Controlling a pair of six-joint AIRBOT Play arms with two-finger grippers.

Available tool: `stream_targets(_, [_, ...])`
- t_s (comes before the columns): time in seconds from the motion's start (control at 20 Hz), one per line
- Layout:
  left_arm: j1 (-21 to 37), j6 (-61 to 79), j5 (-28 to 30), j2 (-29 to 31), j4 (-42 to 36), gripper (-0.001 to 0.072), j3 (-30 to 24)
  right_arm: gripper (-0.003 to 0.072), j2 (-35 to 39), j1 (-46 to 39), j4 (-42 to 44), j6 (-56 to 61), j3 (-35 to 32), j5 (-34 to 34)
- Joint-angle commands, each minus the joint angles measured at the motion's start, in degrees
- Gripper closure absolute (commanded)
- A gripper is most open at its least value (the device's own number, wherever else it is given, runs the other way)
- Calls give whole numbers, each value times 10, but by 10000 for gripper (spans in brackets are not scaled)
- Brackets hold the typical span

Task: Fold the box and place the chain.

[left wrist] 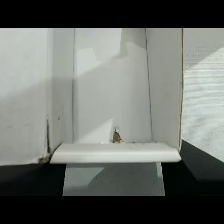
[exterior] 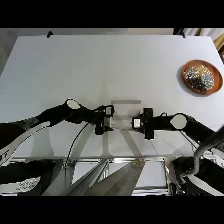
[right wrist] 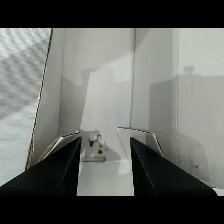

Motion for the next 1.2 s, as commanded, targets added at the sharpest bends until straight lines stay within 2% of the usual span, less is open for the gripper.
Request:
stream_targets(0.0, [0, 0, 0, 0, 0, 497, 0, 320, -2, 3, 1, 0, 0, -21])
stream_targets(0.1, [0, 0, 0, 0, 0, 497, 0, 392, -2, 3, 0, 1, 0, -31])
stream_targets(0.15, [0, 0, 0, 0, 0, 497, 0, 457, -2, 3, -9, 5, 0, -30])
stream_targets(0.2, [0, 0, 0, 0, 0, 497, 0, 599, 2, 3, -30, 15, 0, -26])
stream_targets(0.25, [0, 0, 0, 0, 0, 497, 0, 672, 11, 3, -58, 34, 0, -18])
stream_targets(0.45, [0, 0, 0, 0, 0, 497, 0, 672, 84, -7, -116, 125, 0, 13])
stream_targets(0.65, [0, 0, 0, 0, 0, 497, 0, 672, 197, -94, -116, 231, 0, 101])
stream_targets(0.75, [0, 0, 0, 0, 0, 497, 0, 672, 263, -160, -112, 338, 0, 146])
stream_targets(0.85, [0, 0, 0, 0, 0, 497, 0, 672, 301, -216, -112, 475, 0, 144])
stream_targets(1.0, [0, 0, 0, 0, 0, 497, 0, 672, 281, -267, -129, 638, 0, 137])
stream_targets(1.15, [0, 0, 0, 0, 0, 497, 0, 671, 225, -271, -182, 713, 0, 147])
